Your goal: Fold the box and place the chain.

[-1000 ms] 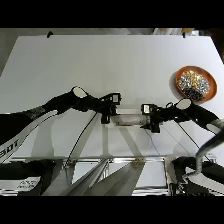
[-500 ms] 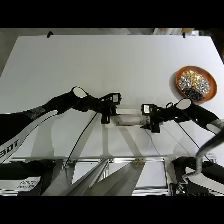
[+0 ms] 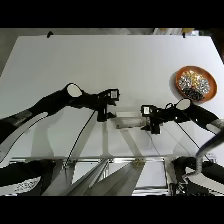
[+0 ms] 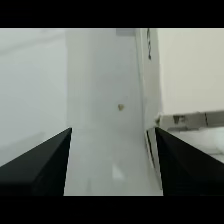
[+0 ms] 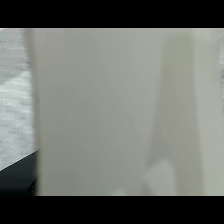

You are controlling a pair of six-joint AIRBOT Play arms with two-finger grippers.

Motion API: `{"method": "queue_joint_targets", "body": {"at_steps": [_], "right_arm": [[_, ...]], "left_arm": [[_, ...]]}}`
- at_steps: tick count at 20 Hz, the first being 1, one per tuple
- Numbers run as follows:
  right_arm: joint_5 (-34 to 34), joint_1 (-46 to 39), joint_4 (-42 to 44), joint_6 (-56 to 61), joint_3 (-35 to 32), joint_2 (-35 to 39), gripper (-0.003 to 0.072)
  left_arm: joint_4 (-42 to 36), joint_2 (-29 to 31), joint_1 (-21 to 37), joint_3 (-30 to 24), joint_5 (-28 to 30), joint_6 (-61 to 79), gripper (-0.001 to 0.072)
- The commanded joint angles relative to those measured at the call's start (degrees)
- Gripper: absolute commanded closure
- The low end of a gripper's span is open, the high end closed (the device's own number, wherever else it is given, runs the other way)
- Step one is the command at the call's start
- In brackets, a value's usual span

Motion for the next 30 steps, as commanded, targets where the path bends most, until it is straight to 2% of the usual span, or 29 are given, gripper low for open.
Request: {"method": "queue_joint_targets", "body": {"at_steps": [1,3,5,6,7,10,13,16,18,21,23,25,30], "right_arm": [[-0.2,0.02,-0.02,-0.07,0.02,-0.04,0.0329],[-0.2,0.02,-0.02,-0.07,0.02,-0.04,0.0329],[-0.2,0.02,-0.02,-0.07,0.02,-0.02,0.0329],[-0.2,0.02,-0.02,-0.07,0.02,-0.02,0.0329],[-0.2,0.02,-0.02,-0.07,0.02,-0.02,0.0329],[-0.2,0.02,-0.02,-0.07,0.02,-0.02,0.0329],[-0.2,0.02,-0.02,-0.07,0.02,-0.02,0.0329],[-0.2,0.02,-0.02,-0.07,0.02,-0.02,0.0329],[-0.2,0.02,-0.02,-0.07,0.02,-0.02,0.0329],[-0.2,0.02,-0.02,-0.07,0.02,-0.02,0.0329],[-0.17,0.02,-0.02,-0.07,0.02,-0.02,0.0329],[-0.2,0.02,-0.02,-0.07,0.02,-0.04,0.0329],[-0.2,0.02,-0.02,-0.07,0.02,-0.02,0.0329]], "left_arm": [[14.01,6.14,1.01,0.0,-0.72,-14.58,0.0129],[19.02,10.38,1.84,0.0,-3.13,-19.96,0.0168],[21.86,14.51,1.75,0.0,-7.15,-23.67,0.041],[21.66,16.04,1.66,0.0,-9.68,-24.92,0.0607],[20.26,16.92,1.62,-0.02,-12.22,-26.71,0.0705],[16.5,16.2,-1.01,-0.02,-15.89,-34.73,0.0705],[11.76,14.78,-8.07,-0.04,-12.28,-35.17,0.0704],[5.81,11.54,-15.32,-0.15,-1.97,-35.21,0.0701],[4.0,8.28,-17.77,-0.15,6.97,-36.54,0.07],[3.21,4.09,-17.18,-0.15,22.6,-46.29,0.0703],[3.21,1.95,-15.85,-0.15,29.0,-52.98,0.0703],[3.23,-0.48,-14.49,-0.15,30.73,-59.89,0.0703],[3.23,-4.42,-13.97,-0.15,25.2,-61.26,0.0703]]}}
